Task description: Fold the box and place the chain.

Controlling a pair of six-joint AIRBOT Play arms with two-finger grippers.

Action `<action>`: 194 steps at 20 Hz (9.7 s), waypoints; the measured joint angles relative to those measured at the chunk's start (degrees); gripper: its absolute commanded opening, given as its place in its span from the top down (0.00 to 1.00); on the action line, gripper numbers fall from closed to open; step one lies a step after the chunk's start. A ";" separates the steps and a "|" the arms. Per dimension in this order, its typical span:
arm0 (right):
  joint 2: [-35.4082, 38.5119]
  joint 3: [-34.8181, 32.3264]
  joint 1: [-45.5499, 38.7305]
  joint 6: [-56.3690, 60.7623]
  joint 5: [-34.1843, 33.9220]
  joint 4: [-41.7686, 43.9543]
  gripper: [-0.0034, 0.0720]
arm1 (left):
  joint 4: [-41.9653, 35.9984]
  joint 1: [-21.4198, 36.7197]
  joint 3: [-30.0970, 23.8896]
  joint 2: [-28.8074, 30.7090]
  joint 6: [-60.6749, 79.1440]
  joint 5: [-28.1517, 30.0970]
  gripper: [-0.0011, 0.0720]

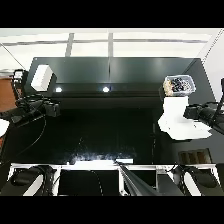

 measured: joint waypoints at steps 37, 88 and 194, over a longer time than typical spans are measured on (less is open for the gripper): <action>-47.21 30.38 -42.16 -17.79 23.23 1.77 0.01 | -0.02 -0.42 0.00 -1.49 -0.44 4.35 0.02; -15.21 -6.71 26.08 -10.43 -6.91 32.54 0.92 | -37.22 6.91 0.00 -30.53 24.44 -20.13 0.03; -29.88 -3.56 46.93 -68.89 -23.50 30.58 0.01 | -21.46 -13.40 12.70 -44.57 80.63 -14.67 0.95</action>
